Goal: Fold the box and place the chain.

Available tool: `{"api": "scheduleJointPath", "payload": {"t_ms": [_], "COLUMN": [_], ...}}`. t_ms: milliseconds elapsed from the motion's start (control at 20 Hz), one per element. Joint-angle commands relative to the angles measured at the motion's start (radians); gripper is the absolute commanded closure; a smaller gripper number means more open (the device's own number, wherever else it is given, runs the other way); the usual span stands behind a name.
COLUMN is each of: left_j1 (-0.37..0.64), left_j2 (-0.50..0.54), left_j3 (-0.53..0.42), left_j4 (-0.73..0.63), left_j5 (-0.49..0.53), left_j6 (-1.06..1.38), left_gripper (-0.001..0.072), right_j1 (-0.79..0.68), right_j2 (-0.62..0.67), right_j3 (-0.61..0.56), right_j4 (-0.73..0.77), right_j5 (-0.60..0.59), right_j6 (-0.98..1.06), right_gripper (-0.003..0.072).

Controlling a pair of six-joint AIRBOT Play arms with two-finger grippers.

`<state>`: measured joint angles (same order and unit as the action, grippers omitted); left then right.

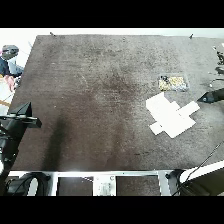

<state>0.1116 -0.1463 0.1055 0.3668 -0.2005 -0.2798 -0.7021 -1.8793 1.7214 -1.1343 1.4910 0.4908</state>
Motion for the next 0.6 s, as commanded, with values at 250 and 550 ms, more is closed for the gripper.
{"api": "scheduleJointPath", "payload": {"t_ms": [250, 550], "left_j1": [0.000, 0.000], "left_j2": [0.000, 0.001], "left_j3": [0.000, 0.000], "left_j4": [0.000, 0.000], "left_j5": [0.000, 0.000], "left_j6": [0.000, 0.000], "left_gripper": [0.0698, 0.0698], "right_j1": [0.016, 0.018], "right_j2": [-0.117, -0.168], "right_j3": [0.045, 0.042], "right_j4": [0.037, 0.032], "right_j5": [0.119, 0.277], "right_j6": [-0.026, -0.027], "right_gripper": [0.0318, 0.0322]}}
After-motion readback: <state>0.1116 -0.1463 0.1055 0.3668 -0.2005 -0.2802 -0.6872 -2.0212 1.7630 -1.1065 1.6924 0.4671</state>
